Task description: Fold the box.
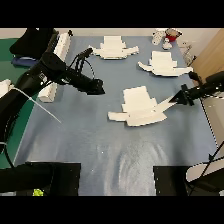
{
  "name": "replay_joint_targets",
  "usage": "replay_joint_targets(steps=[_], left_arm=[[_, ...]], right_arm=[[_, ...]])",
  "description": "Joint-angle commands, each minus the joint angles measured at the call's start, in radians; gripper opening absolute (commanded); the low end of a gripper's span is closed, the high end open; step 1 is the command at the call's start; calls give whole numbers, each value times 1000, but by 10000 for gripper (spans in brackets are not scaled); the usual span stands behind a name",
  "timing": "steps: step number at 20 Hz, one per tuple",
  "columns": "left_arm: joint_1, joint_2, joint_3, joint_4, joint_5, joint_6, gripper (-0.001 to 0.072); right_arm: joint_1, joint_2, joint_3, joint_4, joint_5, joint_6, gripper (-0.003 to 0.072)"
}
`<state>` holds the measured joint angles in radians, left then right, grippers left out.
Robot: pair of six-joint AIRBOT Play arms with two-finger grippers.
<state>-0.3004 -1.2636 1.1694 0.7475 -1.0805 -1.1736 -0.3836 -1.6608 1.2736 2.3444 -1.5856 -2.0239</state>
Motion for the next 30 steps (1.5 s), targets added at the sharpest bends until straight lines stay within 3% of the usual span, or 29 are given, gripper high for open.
replay_joint_targets(steps=[1,5,8,9,10,11,14,17,18,19,22,23,25,27,30], left_arm=[[2,94,-77,42,-74,-30,12],[5,307,-300,83,-99,-31,12],[5,404,-414,125,-97,-31,13],[5,414,-430,130,-98,-31,13],[5,415,-435,132,-98,-31,13],[5,415,-436,132,-99,-31,13],[5,415,-436,128,-97,-31,14],[5,415,-436,128,-99,-31,17],[5,415,-436,126,-99,-31,138],[5,415,-436,120,-98,-32,394],[5,415,-436,98,-97,-43,404],[5,415,-436,98,-96,-50,404],[5,415,-436,95,-88,-50,404],[5,415,-436,78,-91,-50,404],[5,415,-436,80,-77,-45,404]], right_arm=[[168,132,-143,16,101,92,3],[319,374,-407,6,220,167,3],[411,533,-567,-67,420,262,5],[426,554,-594,-91,450,274,54],[434,558,-603,-109,457,274,265],[433,552,-600,-131,453,274,326],[431,512,-552,-214,438,267,293],[431,407,-459,-227,336,188,294],[432,369,-433,-214,298,165,293],[434,335,-417,-189,269,134,293],[442,265,-404,-45,245,8,254],[449,256,-404,-26,245,-20,198],[461,249,-406,-33,245,-28,191],[461,249,-406,-32,241,-39,6],[468,253,-415,-17,241,-39,5]])
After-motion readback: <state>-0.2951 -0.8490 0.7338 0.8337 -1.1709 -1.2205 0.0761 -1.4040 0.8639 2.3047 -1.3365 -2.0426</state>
